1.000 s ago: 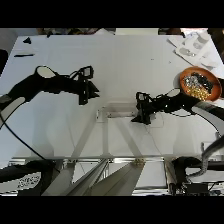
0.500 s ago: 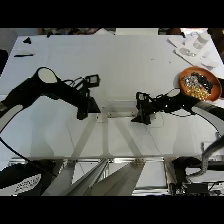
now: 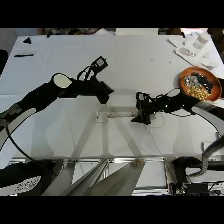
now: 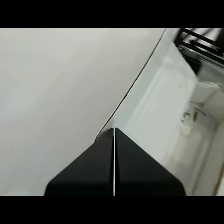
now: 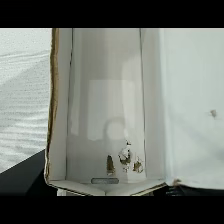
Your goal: Fold the box and place the chain.
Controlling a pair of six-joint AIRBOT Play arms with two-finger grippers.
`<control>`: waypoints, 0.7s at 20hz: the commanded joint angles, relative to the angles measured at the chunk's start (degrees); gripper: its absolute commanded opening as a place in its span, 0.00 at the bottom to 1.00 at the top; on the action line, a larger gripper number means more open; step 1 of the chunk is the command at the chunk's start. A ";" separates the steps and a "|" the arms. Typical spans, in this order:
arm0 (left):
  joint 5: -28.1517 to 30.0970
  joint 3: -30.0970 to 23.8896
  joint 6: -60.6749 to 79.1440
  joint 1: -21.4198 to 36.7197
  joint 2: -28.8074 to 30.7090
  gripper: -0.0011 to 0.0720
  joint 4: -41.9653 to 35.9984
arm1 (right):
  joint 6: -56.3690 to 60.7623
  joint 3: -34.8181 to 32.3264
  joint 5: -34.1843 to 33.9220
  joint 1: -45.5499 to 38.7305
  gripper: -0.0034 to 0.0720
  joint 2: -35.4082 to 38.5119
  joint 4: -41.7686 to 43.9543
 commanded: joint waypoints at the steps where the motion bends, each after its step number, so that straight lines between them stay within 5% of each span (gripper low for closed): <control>1: 4.96 -0.02 -3.28 0.17 -4.26 0.03 -1.05 | 0.00 0.04 0.00 0.02 0.61 0.02 0.00; 7: 0.68 0.00 -3.23 0.37 -9.16 0.02 -1.14 | 0.00 0.04 0.00 0.02 0.61 0.02 0.00; 14: -13.35 0.00 -3.08 7.58 -0.66 0.02 -1.01 | 0.00 0.04 0.00 0.02 0.61 0.02 0.02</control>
